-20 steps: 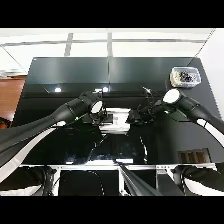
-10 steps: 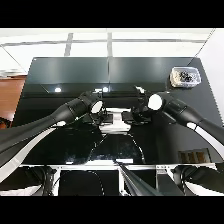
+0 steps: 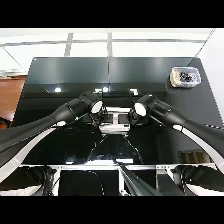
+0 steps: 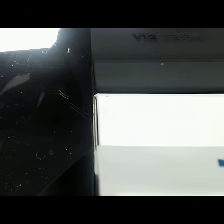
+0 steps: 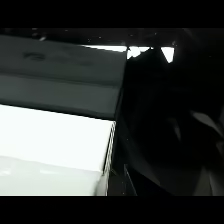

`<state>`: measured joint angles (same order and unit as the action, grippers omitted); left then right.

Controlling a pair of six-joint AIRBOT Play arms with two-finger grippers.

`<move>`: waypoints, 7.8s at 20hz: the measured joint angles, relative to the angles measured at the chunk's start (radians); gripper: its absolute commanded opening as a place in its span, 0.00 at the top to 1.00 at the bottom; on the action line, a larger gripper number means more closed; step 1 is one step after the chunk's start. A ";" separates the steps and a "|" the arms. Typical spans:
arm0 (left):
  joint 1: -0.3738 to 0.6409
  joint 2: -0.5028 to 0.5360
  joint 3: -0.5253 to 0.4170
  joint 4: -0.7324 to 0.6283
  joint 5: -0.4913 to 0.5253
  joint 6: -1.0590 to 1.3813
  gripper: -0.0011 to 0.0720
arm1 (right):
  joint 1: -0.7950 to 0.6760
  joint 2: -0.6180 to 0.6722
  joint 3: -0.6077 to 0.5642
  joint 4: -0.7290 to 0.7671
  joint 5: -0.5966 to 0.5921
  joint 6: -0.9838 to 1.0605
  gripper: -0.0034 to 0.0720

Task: Fold the box and place the chain.

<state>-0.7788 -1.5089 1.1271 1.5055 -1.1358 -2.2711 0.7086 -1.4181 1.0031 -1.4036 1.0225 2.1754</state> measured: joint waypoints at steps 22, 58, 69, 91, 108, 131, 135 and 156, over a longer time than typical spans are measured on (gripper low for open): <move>0.000 0.000 0.000 -0.002 -0.002 -0.002 0.95 | 0.034 -0.024 0.008 -0.071 0.004 0.100 0.63; 0.000 0.000 0.000 0.000 -0.002 0.001 0.95 | -0.939 -0.439 0.728 0.090 0.004 0.001 0.22; 0.000 0.000 0.000 0.000 -0.003 -0.001 0.95 | -0.941 -0.542 0.787 0.180 -0.023 -0.080 0.94; 0.000 0.000 0.000 0.000 -0.002 -0.001 0.95 | -0.887 0.357 0.793 0.198 0.332 -0.551 0.95; 0.000 0.000 0.000 0.000 -0.021 -0.002 0.95 | -0.748 0.486 0.772 0.610 0.606 -0.595 0.95; 0.000 0.000 0.000 0.000 -0.026 -0.002 0.95 | -0.364 0.379 0.747 0.616 0.304 -0.568 0.95; 0.000 0.000 0.000 0.000 -0.026 -0.001 0.95 | -0.360 0.354 0.746 0.617 0.299 -0.568 0.95; 0.000 0.000 0.000 0.000 -0.027 -0.001 0.95 | -0.264 0.335 0.380 0.439 0.387 -0.551 0.95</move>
<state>-0.7788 -1.5089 1.1271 1.5059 -1.1633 -2.2723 0.4450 -1.0832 1.3830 -0.9642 1.4097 1.6245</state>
